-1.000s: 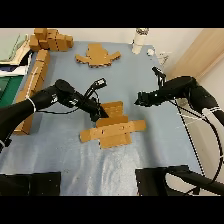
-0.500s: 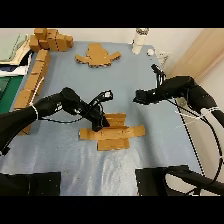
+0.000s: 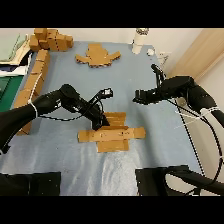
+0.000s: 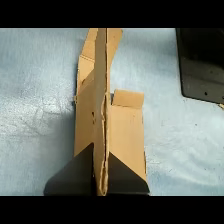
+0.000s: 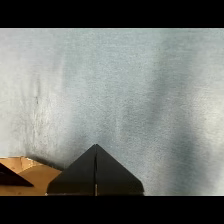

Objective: Fold the box.

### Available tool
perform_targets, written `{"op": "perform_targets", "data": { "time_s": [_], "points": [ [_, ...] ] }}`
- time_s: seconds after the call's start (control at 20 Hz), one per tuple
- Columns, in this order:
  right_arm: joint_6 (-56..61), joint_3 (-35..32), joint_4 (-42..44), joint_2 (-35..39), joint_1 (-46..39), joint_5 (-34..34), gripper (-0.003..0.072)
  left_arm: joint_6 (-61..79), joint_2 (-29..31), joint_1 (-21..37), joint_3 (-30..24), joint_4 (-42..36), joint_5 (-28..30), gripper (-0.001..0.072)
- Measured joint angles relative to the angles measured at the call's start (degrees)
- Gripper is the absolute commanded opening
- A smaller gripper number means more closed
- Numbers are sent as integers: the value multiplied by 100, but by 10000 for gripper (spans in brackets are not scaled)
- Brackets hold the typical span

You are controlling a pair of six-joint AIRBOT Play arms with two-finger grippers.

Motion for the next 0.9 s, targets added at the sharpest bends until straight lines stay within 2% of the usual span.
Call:
{"op": "perform_targets", "data": {
  "time_s": [0.9],
  "points": [
    [2,0,0,0,0,-184,5,-111,-232,13,11,175,-111,14]
  ]
}}
